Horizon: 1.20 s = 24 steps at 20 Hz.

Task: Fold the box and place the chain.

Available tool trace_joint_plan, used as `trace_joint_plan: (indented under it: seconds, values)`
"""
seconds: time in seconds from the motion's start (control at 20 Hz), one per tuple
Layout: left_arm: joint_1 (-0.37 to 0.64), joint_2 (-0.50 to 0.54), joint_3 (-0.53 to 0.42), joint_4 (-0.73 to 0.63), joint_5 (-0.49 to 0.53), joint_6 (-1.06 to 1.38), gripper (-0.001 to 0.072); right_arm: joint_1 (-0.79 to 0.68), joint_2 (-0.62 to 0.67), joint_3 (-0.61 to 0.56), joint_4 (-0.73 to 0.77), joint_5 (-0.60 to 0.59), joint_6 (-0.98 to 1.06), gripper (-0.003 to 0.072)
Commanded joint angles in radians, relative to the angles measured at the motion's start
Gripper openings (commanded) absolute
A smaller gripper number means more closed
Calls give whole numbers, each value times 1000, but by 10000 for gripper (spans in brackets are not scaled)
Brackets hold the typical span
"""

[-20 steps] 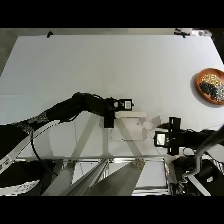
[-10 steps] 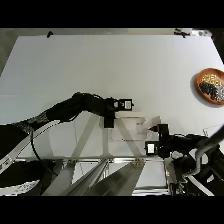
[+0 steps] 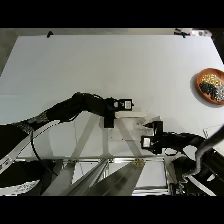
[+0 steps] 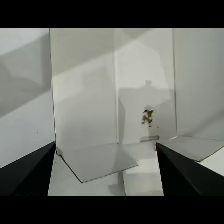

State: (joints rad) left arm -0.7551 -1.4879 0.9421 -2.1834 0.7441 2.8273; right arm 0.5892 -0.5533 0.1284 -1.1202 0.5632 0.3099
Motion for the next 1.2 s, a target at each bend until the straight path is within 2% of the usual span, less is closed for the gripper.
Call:
trace_joint_plan:
  seconds: [0.0,0.4,0.65,0.9,1.15]
  values:
    - [-1,0,0,0,0,0,12,2,-19,0,60,-55,3,715]
    - [-1,0,0,0,0,0,12,2,-31,31,46,-123,2,712]
    - [-1,0,1,0,0,0,12,-12,-31,34,41,-109,3,710]
    - [-1,0,0,0,0,0,12,-175,-31,80,50,-42,3,710]
    - [-1,0,0,0,0,0,12,-187,-62,82,116,-19,-46,703]
